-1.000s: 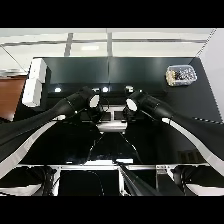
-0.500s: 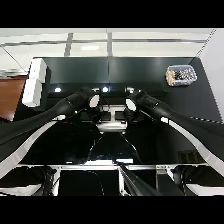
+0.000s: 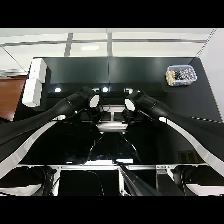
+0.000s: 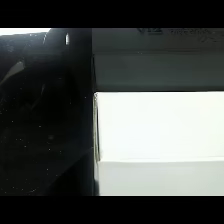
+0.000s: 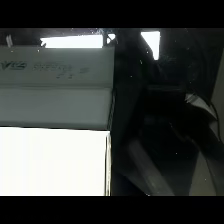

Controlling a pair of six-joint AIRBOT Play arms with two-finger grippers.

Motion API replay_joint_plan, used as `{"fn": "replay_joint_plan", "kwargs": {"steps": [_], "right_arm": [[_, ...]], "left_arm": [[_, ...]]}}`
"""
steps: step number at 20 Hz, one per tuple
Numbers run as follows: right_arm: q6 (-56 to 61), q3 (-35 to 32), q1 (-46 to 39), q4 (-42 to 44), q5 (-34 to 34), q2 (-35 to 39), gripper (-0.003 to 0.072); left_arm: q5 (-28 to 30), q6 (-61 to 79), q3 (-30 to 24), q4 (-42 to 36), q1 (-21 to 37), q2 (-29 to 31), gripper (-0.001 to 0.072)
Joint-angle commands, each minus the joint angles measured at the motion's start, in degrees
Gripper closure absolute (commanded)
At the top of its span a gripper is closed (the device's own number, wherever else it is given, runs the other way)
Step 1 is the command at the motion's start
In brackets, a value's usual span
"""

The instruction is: Fold the box and place the chain.

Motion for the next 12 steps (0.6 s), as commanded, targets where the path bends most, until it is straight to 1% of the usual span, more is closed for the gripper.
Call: {"fn": "replay_joint_plan", "kwargs": {"steps": [1, 2, 5, 7, 8, 10, 12], "right_arm": [[-3.1, 1.1, 0.0, -0.9, 1.2, 0.5, 0.0407], [-5.1, 1.9, 0.0, -1.5, 2.3, 1.1, 0.0306], [-11.0, 3.5, 0.0, -4.9, 6.2, 5.7, 0.0305], [-15.0, 3.5, 0.0, -9.1, 9.1, 11.9, 0.0305], [-15.9, 3.5, 0.0, -13.2, 10.4, 15.2, 0.0305], [-16.2, 3.3, -1.2, -25.6, 12.2, 21.2, 0.0305], [-16.1, 2.5, -6.1, -36.6, 11.2, 23.7, 0.0305]], "left_arm": [[0.0, 0.0, 0.0, 0.0, 0.0, 0.0, 0.068], [0.0, 0.0, 0.0, 0.0, 0.0, 0.0, 0.068], [0.0, 0.1, 0.0, 0.1, 0.0, 0.0, 0.068], [0.0, 0.1, 0.0, 0.4, 0.0, 0.0, 0.068], [0.1, 0.1, 0.0, 0.5, 0.1, 0.0, 0.068], [0.3, 0.2, 0.0, 0.9, 0.1, 0.0, 0.068], [0.3, 0.1, 0.0, 1.1, 0.1, 0.0, 0.068]]}}
